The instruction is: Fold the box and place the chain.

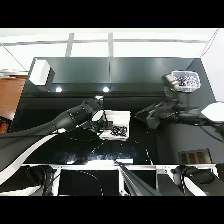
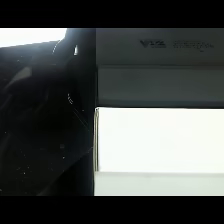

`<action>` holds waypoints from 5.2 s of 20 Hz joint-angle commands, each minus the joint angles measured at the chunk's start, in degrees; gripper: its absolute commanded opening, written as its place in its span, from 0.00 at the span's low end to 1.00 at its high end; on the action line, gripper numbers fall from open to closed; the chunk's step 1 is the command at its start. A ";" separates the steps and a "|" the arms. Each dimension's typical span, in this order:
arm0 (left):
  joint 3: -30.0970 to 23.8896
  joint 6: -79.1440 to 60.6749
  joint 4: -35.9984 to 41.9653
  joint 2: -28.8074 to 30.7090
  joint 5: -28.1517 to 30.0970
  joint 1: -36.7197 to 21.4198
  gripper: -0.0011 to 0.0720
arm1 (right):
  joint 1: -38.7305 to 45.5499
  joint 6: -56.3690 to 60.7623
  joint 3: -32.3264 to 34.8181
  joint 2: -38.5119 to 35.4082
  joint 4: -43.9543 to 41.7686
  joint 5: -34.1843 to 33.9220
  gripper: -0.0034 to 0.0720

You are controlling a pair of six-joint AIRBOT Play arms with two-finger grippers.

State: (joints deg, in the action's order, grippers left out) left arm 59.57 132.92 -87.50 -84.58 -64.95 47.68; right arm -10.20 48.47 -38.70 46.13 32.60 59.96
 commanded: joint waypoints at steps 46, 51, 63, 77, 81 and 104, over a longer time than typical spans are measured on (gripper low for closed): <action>-25.09 -160.52 52.17 9.53 8.11 -32.63 0.99 | 13.64 0.85 -1.62 -3.34 4.48 6.32 0.42; -25.18 -154.92 51.71 9.42 8.13 -29.86 0.99 | 13.64 0.83 -1.62 -3.34 4.48 5.99 0.42; -24.74 -151.97 54.53 9.16 14.58 -25.53 0.99 | 13.64 0.83 -1.62 -3.34 4.50 5.73 0.42; -24.61 -151.95 53.37 9.05 15.04 -24.17 0.51 | 13.49 10.23 -1.60 -3.32 8.61 7.72 0.95; -24.61 -151.93 53.40 9.05 15.08 -24.20 0.51 | 7.76 17.27 -1.90 0.66 14.43 3.50 0.95; -24.61 -148.65 55.17 9.05 19.52 -24.20 0.51 | -12.85 -12.52 -25.20 27.93 14.75 12.98 0.95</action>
State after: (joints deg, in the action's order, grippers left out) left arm 34.94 -15.88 -32.38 -75.50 -45.74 23.46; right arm -22.59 35.38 -63.92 74.35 46.96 69.41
